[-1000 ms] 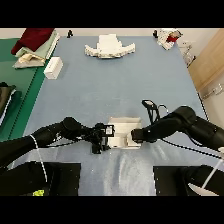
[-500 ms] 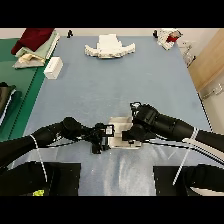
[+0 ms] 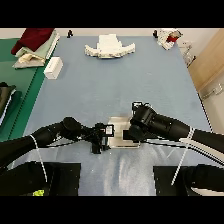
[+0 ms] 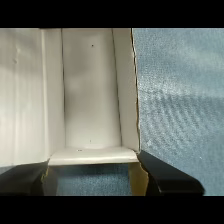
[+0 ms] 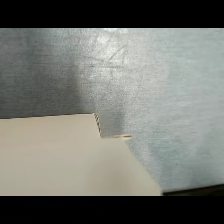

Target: Fold the box.

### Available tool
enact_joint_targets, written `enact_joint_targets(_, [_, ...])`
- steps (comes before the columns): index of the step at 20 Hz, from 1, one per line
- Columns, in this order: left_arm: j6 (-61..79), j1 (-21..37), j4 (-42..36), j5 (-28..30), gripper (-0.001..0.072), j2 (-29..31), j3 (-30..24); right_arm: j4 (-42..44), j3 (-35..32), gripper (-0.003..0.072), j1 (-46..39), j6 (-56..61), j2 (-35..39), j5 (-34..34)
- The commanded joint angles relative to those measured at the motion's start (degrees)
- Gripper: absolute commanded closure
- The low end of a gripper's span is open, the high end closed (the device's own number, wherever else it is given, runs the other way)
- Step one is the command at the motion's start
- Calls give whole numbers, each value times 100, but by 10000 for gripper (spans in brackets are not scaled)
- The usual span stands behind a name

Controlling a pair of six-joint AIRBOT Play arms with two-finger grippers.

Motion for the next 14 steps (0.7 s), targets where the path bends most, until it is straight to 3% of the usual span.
enact_joint_targets(1, [2,-2,0,4,248,2,4,42,9,683,4,17,7,-92])
enact_joint_targets(2, [2,-2,0,4,248,2,4,61,15,517,4,13,39,-142])
enact_joint_targets(3, [2,-2,2,4,248,2,4,59,28,276,4,4,96,-258])
enact_joint_targets(4, [2,-2,0,4,248,2,4,55,55,247,4,-48,173,-398])
enact_joint_targets(11, [2,0,0,4,248,2,4,-398,345,250,-42,-348,1222,-918])
enact_joint_targets(13, [2,0,0,4,248,2,4,-461,341,336,-428,-761,1576,-946])
enact_joint_targets(14, [2,-2,0,4,248,2,4,-444,328,435,-802,-1078,1663,-951])
